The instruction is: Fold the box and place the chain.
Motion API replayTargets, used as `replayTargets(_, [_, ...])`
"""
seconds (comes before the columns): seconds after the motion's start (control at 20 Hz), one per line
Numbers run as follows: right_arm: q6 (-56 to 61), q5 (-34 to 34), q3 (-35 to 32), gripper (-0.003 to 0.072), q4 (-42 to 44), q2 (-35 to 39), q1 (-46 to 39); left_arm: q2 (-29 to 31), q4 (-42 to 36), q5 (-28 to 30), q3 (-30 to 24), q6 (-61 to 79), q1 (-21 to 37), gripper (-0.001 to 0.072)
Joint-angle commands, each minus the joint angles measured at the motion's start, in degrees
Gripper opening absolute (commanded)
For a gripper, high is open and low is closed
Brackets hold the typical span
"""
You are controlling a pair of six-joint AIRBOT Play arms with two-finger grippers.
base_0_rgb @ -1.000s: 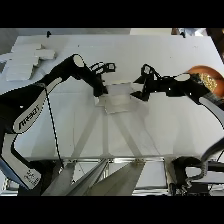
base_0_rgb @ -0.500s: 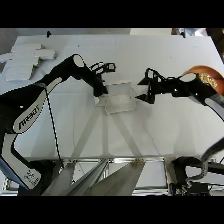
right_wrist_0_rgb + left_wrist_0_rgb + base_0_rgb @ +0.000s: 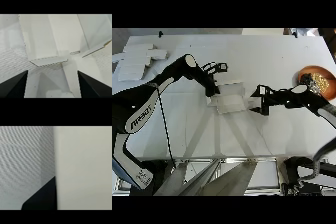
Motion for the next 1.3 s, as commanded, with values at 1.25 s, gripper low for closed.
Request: replayTargets(1.25, [-8.74, -2.58, -3.15, 0.0689, 13.73, -4.26, -1.11, 0.00, 0.02, -0.04, 0.00, 0.00, 0.00, 0.0016])
